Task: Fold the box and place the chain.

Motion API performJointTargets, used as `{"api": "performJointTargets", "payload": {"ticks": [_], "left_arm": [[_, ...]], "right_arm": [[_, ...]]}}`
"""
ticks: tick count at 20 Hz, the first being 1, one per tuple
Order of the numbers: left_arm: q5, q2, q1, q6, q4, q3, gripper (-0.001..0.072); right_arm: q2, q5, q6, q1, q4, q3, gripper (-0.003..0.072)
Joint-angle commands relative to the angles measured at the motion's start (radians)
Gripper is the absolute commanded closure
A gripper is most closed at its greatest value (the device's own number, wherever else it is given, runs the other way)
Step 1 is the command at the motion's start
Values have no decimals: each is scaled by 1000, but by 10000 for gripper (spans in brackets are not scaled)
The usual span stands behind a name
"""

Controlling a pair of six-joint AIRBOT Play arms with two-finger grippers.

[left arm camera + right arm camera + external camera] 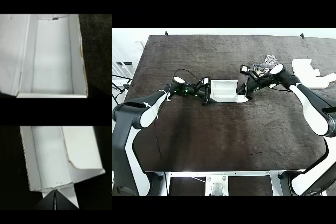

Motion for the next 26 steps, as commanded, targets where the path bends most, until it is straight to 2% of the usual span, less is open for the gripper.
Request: {"api": "performJointTargets", "payload": {"ticks": [1, 5, 8, 12, 16, 21, 26], "left_arm": [[0, 0, 0, 0, 0, 0, 430], [0, 0, 0, 0, 0, 0, 430], [0, 0, 0, 0, 0, 0, 430], [0, 0, 0, 0, 0, 0, 430], [0, 0, 0, 0, 0, 0, 430], [0, 0, 0, 0, 0, 0, 430], [0, 0, 0, 0, 0, 0, 430]], "right_arm": [[73, 26, 121, -37, 8, 1, 674], [126, 26, 397, -126, 26, 1, 674], [113, 23, 605, -211, 26, -19, 674], [72, 15, 777, -270, 25, -69, 674], [13, 0, 850, -257, 26, -113, 674], [-60, -16, 913, -165, 74, -114, 674], [-69, -38, 866, -70, 93, -98, 676]]}}
